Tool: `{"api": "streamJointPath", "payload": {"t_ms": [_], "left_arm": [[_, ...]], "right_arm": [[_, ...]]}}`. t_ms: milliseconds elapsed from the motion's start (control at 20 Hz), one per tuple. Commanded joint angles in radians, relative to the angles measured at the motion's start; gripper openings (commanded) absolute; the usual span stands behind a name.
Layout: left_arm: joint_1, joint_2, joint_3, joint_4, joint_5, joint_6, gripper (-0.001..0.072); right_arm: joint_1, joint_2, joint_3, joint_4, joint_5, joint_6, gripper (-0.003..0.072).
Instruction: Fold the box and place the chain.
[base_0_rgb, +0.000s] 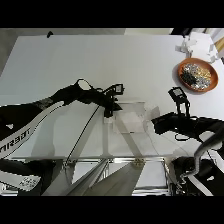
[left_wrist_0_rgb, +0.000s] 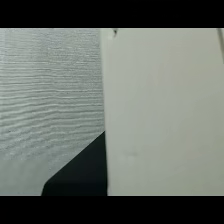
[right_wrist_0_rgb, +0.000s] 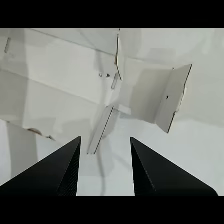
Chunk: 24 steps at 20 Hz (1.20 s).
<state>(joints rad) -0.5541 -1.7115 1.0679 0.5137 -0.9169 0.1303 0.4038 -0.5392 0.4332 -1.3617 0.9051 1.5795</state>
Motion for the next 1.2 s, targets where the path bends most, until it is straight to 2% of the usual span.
{"api": "streamJointPath", "payload": {"t_ms": [0,400,1150], "left_arm": [[-0.002,-0.002,-0.001,0.05,-0.031,0.003,0.0004],[-0.001,-0.001,0.064,0.127,-0.053,0.0,0.0003],[-0.001,-0.002,0.066,0.154,-0.037,0.0,0.0006]], "right_arm": [[0.0,0.001,0.0,0.0,-0.011,-0.018,0.0343],[0.0,0.001,0.0,-0.001,-0.035,-0.063,0.0343],[0.0,0.001,0.0,-0.001,-0.035,-0.063,0.0343]]}}
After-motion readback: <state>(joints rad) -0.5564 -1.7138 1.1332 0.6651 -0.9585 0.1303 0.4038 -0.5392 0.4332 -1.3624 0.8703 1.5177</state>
